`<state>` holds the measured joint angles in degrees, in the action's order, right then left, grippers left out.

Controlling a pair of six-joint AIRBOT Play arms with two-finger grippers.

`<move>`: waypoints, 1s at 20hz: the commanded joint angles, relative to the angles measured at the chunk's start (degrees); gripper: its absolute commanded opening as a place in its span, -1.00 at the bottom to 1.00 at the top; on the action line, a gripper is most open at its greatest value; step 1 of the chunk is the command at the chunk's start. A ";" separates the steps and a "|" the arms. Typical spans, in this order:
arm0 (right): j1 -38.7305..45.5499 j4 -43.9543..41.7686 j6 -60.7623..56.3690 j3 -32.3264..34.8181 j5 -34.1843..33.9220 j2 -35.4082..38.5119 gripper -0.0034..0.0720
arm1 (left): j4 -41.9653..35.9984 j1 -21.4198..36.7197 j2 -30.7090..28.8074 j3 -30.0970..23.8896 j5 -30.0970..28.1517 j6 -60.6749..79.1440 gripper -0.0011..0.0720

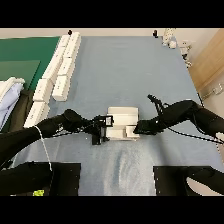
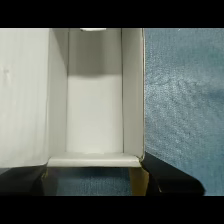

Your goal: Fold the box.

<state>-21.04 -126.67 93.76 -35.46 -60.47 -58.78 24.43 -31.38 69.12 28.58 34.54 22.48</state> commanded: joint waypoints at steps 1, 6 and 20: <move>-10.32 18.25 -21.90 -5.07 2.40 -0.66 0.09 | 0.00 -0.02 -0.02 0.04 -0.02 0.02 0.31; -21.94 34.10 -44.19 -13.27 -4.07 -7.32 -0.01 | 0.02 -0.02 -0.02 0.04 -0.02 0.02 0.31; -28.37 43.67 -55.15 -23.63 -15.80 -21.75 -0.91 | 0.02 -0.02 -0.02 0.04 -0.02 0.02 0.31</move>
<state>-49.19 -83.13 39.38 -58.81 -75.70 -79.88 24.36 -31.38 69.12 28.58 34.54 22.31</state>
